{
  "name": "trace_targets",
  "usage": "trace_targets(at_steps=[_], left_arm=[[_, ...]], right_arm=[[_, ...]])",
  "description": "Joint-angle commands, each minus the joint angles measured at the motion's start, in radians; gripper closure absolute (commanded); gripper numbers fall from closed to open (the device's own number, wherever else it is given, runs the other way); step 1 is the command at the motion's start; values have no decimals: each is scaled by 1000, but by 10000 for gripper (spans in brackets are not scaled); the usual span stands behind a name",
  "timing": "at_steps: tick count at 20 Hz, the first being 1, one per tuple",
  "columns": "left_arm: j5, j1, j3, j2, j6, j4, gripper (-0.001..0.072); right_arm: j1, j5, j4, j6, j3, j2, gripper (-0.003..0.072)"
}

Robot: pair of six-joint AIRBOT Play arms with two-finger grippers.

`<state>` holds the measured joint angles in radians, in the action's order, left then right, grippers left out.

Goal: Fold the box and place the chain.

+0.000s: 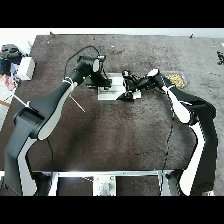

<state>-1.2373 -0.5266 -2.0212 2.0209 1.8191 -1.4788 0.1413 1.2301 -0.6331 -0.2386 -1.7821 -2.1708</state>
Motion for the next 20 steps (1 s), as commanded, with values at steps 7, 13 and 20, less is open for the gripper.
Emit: trace_targets(at_steps=[7,13,20], left_arm=[[-79,3,-2,-109,-185,-34,138],[-13,124,0,-177,-404,14,139],[190,311,172,-175,-1177,584,141]], right_arm=[[1,1,1,0,0,-1,265],[1,1,1,0,0,-1,265],[1,1,1,-1,0,-1,265]])
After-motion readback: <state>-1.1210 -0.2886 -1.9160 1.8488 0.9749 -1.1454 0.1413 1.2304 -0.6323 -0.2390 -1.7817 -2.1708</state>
